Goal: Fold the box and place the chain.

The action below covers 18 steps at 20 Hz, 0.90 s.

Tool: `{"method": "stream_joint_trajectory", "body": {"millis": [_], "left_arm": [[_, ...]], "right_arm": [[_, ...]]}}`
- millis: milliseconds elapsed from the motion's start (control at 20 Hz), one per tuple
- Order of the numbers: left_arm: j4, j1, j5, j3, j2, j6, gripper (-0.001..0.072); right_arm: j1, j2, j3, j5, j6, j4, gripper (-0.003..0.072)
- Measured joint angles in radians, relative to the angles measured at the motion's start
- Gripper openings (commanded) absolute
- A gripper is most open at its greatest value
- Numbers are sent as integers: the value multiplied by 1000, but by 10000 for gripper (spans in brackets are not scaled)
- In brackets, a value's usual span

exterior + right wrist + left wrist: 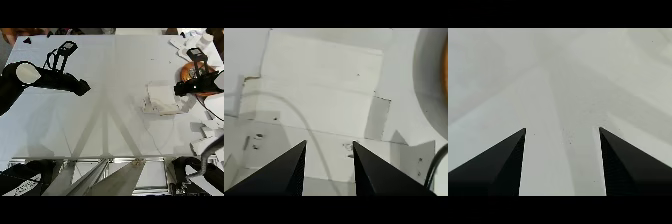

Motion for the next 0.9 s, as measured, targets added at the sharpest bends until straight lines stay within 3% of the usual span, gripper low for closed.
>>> {"method": "stream_joint_trajectory", "body": {"millis": [400, 750, 900], "left_arm": [[0, 0, 0, 0, 0, 0, 499], [0, 0, 0, 0, 0, 0, 499], [0, 0, 0, 0, 0, 0, 499]], "right_arm": [[-35, -3, 8, 48, 66, -180, 331], [-231, -92, 29, 101, 70, -153, 340], [-259, -192, 99, 131, 54, -136, 340]]}}
